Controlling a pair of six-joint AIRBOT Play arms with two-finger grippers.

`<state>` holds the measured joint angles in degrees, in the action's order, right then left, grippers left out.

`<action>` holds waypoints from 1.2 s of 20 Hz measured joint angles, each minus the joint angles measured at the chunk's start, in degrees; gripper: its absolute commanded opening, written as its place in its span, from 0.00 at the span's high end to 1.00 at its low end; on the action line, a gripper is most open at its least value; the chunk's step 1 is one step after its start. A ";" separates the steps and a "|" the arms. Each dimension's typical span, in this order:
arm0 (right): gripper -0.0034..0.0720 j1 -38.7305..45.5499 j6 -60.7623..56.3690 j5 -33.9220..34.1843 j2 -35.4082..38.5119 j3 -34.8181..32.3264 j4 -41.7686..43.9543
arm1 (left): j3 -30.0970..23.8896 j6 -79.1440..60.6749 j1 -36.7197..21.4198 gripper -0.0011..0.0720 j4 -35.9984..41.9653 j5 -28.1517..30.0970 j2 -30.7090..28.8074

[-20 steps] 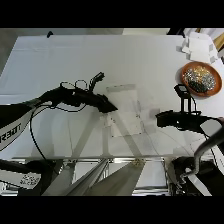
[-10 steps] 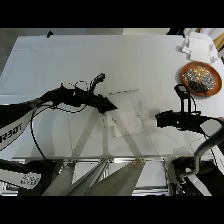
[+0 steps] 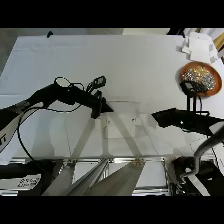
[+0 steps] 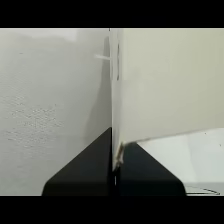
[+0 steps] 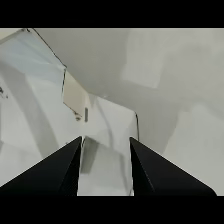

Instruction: Fold the box and place the chain.

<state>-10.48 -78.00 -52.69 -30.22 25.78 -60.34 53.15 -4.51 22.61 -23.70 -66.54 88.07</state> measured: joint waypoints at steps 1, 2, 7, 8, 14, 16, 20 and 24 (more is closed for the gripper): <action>0.50 0.00 0.07 -0.17 0.98 0.17 0.00 | 0.00 -1.03 0.15 0.98 -0.70 -1.01 -0.31; 0.50 0.02 0.20 -0.31 1.84 0.33 0.07 | 0.00 -2.32 0.37 0.98 -1.25 -1.60 -0.50; 0.50 0.02 0.42 -0.79 3.78 0.70 0.15 | 0.00 -9.35 2.95 0.98 -2.25 1.25 -0.76; 0.50 0.02 0.42 -0.79 3.89 0.70 0.15 | 0.00 -10.49 3.58 0.98 -2.14 2.56 -0.48; 0.50 0.02 0.46 -0.85 4.17 0.70 0.04 | 0.00 -16.41 5.68 0.98 5.31 7.76 3.96; 0.50 0.02 0.46 -0.87 4.20 0.70 -0.52 | 0.00 -17.31 5.86 0.98 7.65 8.81 5.20; 0.50 0.02 0.50 -0.87 4.20 0.70 -2.43 | 0.00 -18.03 6.01 0.98 9.88 11.56 6.67; 0.50 0.00 0.48 -0.92 4.20 0.70 -3.34 | 0.00 -18.29 6.01 0.98 10.54 12.76 7.65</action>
